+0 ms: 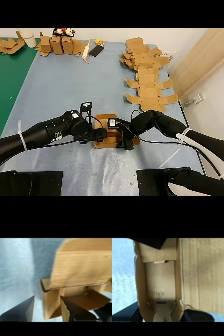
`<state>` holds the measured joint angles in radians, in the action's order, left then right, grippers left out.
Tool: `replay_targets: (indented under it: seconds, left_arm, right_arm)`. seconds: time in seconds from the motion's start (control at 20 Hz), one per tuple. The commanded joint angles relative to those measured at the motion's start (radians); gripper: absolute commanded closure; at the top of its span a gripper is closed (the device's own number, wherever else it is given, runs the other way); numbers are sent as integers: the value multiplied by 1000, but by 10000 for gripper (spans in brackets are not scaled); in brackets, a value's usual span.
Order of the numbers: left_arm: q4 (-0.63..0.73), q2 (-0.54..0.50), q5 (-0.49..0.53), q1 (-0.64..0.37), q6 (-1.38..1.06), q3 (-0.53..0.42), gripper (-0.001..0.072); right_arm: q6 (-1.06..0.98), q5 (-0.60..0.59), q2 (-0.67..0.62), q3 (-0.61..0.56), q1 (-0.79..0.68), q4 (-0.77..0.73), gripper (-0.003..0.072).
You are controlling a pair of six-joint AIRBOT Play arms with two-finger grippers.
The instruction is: Fold the box.
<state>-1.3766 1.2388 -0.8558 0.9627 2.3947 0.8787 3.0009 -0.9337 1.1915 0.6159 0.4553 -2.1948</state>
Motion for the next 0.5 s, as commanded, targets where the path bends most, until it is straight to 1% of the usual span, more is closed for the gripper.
replay_targets:
  seconds: [0.0, 0.1, 0.2, 0.3, 0.45]
  left_arm:
    - [-29, 37, -43, 21, 11, 40, 222]
    - [-72, 87, -105, 50, 1, 94, 222]
    - [-75, 135, -123, 67, -33, 138, 222]
    - [-74, 158, -123, 66, -34, 151, 222]
    - [-75, 159, -124, 66, -32, 151, 223]
  right_arm:
    - [0, 0, 0, 0, 0, 0, 145]
    - [0, 0, 0, 0, 0, 0, 146]
    - [0, 0, 0, 0, 0, 0, 146]
    - [0, 0, 0, 0, 0, 0, 146]
    - [0, 0, 0, 0, 0, 0, 146]
